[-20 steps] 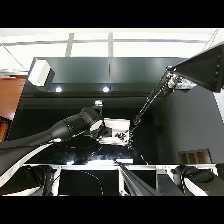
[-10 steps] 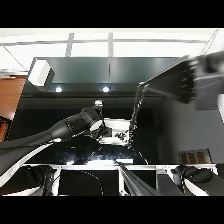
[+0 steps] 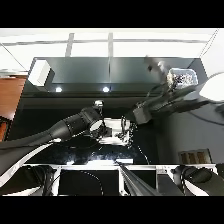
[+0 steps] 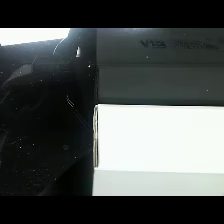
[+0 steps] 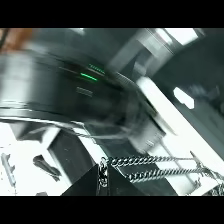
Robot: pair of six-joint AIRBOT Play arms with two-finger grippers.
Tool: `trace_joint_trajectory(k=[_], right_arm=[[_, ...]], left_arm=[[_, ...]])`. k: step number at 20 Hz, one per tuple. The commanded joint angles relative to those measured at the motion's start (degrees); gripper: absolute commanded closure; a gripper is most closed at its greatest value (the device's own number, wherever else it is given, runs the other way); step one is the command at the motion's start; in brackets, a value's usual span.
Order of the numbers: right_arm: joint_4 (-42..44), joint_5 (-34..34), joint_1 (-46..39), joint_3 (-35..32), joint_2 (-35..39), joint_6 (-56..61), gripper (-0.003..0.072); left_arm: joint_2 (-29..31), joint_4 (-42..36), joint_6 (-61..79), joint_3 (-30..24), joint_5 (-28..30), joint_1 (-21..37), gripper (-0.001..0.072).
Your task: Fold the box and place the chain.
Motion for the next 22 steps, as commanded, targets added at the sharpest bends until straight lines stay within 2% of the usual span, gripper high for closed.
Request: trace_joint_trajectory(k=[1, 4, 5, 6, 7, 8, 9, 11, 13, 15, 18, 20, 22], right_arm=[[0.6, -7.9, 1.8, -11.0, -1.7, -0.3, 0.0675], [0.3, -10.9, 4.2, -13.3, -4.5, -1.1, 0.0674], [0.3, -11.8, 4.1, -13.3, -4.9, -1.5, 0.0647], [-0.1, -12.3, 3.1, -13.1, -4.7, -3.0, 0.0522], [-0.7, -9.9, 0.4, -12.0, -4.5, -5.4, 0.0427], [-1.6, -5.5, -3.5, -10.4, -4.2, -8.3, 0.027], [-1.8, -1.3, -7.4, -9.4, -3.5, -11.4, 0.0188], [-3.5, 5.0, -14.6, -9.5, -1.4, -18.5, 0.0183], [-10.4, 5.9, -17.6, -12.2, -1.0, -23.0, 0.0183], [-15.7, -3.1, -17.6, -18.2, -1.0, -25.0, 0.0184], [-15.2, -16.5, -16.2, -24.8, -1.0, -29.3, 0.0184], [-15.6, -20.7, -13.7, -27.1, -1.1, -38.6, 0.0183], [-14.9, -20.6, -10.9, -28.1, -1.9, -46.3, 0.0183]], left_arm=[[0.0, 0.0, 0.0, 0.0, 0.1, 0.0, 0.0677], [0.0, 0.0, 0.0, 0.0, 0.0, 0.0, 0.0678], [0.0, 0.0, 0.0, 0.0, 0.0, 0.0, 0.0677], [0.0, 0.0, 0.0, 0.0, 0.0, 0.0, 0.0677], [0.0, 0.0, 0.0, 0.0, 0.0, 0.0, 0.0677], [0.0, 0.0, 0.0, 0.0, -0.1, 0.0, 0.0677], [0.0, 0.0, 0.0, 0.0, -0.1, 0.0, 0.0677], [0.0, 0.0, 0.0, 0.0, 0.0, 0.0, 0.0677], [0.0, 0.0, 0.0, 0.0, -0.1, 0.0, 0.0677], [0.0, 0.0, 0.0, 0.0, -0.1, 0.0, 0.0677], [0.0, 0.0, 0.0, 0.0, -0.1, 0.0, 0.0677], [0.0, 0.0, 0.0, 0.0, 0.0, 0.0, 0.0677], [0.0, 0.0, 0.0, 0.0, 0.0, 0.0, 0.0677]])
